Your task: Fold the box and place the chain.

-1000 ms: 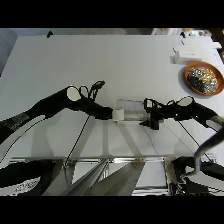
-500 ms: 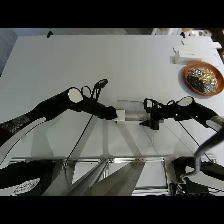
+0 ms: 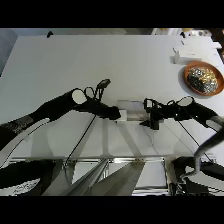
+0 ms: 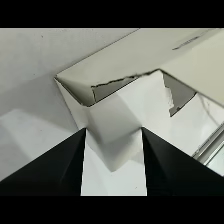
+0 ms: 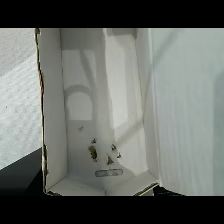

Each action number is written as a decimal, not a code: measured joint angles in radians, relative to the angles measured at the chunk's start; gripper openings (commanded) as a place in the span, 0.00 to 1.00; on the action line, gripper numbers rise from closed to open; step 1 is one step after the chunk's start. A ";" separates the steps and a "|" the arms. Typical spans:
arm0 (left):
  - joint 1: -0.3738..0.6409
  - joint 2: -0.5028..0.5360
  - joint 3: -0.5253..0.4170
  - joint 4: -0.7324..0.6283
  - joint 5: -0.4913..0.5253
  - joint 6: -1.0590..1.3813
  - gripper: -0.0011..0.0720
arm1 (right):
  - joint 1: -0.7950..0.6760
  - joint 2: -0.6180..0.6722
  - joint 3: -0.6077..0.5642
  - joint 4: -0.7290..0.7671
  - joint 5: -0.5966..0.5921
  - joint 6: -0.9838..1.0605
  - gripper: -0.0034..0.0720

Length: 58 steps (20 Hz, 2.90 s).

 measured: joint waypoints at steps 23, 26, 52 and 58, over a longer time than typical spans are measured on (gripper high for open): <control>-0.162 -0.098 0.203 0.380 -0.061 -0.493 0.61 | 0.000 0.000 0.000 0.000 0.000 0.000 0.49; -0.164 -0.150 0.297 0.404 -0.149 -0.546 0.62 | -0.001 0.000 0.001 0.000 0.001 0.000 0.49; -0.184 -0.258 0.460 0.579 -0.330 -0.832 0.62 | 0.000 0.000 0.000 0.000 0.000 0.000 0.49; -0.188 -0.309 0.495 0.572 -0.334 -0.841 0.49 | 0.000 0.000 0.000 0.000 0.000 0.000 0.49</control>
